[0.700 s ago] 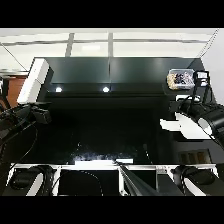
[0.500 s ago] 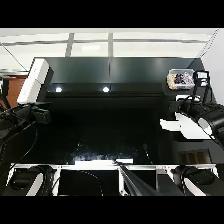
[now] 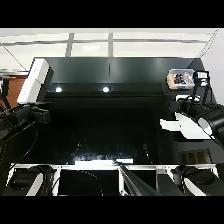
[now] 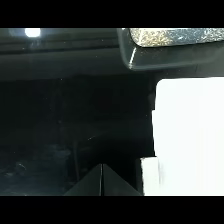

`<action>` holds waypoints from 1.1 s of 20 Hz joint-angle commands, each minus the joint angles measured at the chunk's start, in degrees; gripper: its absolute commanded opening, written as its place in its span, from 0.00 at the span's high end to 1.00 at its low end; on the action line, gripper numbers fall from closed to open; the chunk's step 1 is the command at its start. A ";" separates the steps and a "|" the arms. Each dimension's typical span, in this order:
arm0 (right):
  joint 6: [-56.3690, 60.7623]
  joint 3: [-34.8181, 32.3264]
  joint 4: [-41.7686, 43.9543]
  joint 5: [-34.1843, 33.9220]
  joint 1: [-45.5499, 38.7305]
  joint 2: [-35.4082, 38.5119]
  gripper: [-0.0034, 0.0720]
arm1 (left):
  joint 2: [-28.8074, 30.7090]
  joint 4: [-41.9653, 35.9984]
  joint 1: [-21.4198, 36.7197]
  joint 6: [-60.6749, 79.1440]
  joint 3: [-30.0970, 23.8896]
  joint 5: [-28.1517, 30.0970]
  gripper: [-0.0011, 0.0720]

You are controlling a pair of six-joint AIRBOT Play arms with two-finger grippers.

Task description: Fold the box and place the chain.

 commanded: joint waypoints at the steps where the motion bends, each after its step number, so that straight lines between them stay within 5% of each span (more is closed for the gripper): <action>1: 0.07 -0.02 0.22 -0.07 -0.02 0.04 0.94 | 0.07 -0.07 -0.02 0.02 -0.02 1.60 0.95; 6: 0.02 -0.02 -0.15 -1.14 -0.04 0.04 0.94 | -1.27 -0.07 -0.02 0.00 -0.94 15.34 0.94; 7: 0.02 0.00 -0.26 -2.43 -0.04 0.04 0.94 | -2.54 -0.09 -0.02 0.00 -1.44 18.84 0.85; 8: 0.04 0.00 -0.22 -4.20 -0.04 0.04 0.94 | -4.11 -0.09 -0.02 0.00 -1.60 20.76 0.49; 9: 0.02 -0.02 -0.26 -6.21 -0.04 0.04 0.94 | -6.23 -0.07 -0.02 0.00 -1.57 22.08 0.01; 10: 0.02 -0.02 -0.24 -8.50 -0.04 0.04 0.90 | -8.28 -0.02 -0.02 0.04 -1.46 22.67 0.02; 12: -0.02 -0.02 -0.22 -13.05 -0.02 0.02 0.01 | -12.68 -0.04 -0.04 0.07 -0.98 22.77 0.02; 15: 0.04 2.82 -1.53 -12.02 -5.42 -1.68 0.02 | -18.34 -0.20 -0.92 0.00 -0.50 24.98 0.02; 18: -2.89 13.49 -0.66 -1.27 -26.10 -8.46 0.02 | -20.17 -0.44 -2.51 0.02 -0.50 25.99 0.02; 22: -12.39 25.09 14.58 7.45 -55.28 -18.71 0.02 | -20.15 -0.26 -3.21 0.04 -0.50 25.94 0.02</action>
